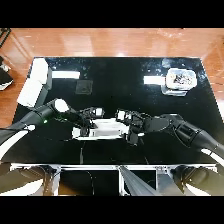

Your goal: Fold the box and place the chain.

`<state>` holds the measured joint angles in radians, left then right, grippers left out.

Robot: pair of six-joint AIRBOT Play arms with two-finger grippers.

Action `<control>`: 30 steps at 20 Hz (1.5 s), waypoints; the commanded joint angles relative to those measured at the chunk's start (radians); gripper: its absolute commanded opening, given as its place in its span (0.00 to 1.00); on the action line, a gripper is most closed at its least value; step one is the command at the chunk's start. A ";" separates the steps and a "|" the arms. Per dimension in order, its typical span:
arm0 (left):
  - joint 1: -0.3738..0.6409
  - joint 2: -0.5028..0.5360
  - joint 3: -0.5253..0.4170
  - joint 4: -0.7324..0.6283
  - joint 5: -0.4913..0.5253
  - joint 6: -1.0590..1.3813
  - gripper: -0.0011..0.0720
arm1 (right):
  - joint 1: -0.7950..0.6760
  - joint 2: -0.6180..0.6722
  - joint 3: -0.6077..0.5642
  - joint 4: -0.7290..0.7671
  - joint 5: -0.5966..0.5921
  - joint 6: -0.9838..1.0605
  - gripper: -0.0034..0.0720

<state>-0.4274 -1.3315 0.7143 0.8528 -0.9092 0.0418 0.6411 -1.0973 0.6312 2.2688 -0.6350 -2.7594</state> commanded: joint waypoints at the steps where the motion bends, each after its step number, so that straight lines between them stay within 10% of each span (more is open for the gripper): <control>1: -0.001 0.000 0.000 0.002 -0.008 0.003 0.04 | -0.005 0.013 0.002 -0.023 0.005 0.023 0.99; 15: -0.001 0.000 0.000 0.002 0.001 0.003 0.04 | -0.064 -0.016 0.002 0.000 -0.052 -0.070 0.99; 21: -0.001 0.000 0.000 0.002 0.001 0.003 0.04 | -0.139 -0.008 -0.021 -0.107 -0.274 0.028 0.99; 30: -0.001 0.000 0.000 0.002 0.000 0.003 0.05 | 0.067 -0.025 -0.067 -0.027 -0.078 0.027 0.99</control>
<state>-0.4278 -1.3315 0.7143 0.8551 -0.9089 0.0448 0.6502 -1.1122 0.5701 2.2200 -0.8028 -2.7361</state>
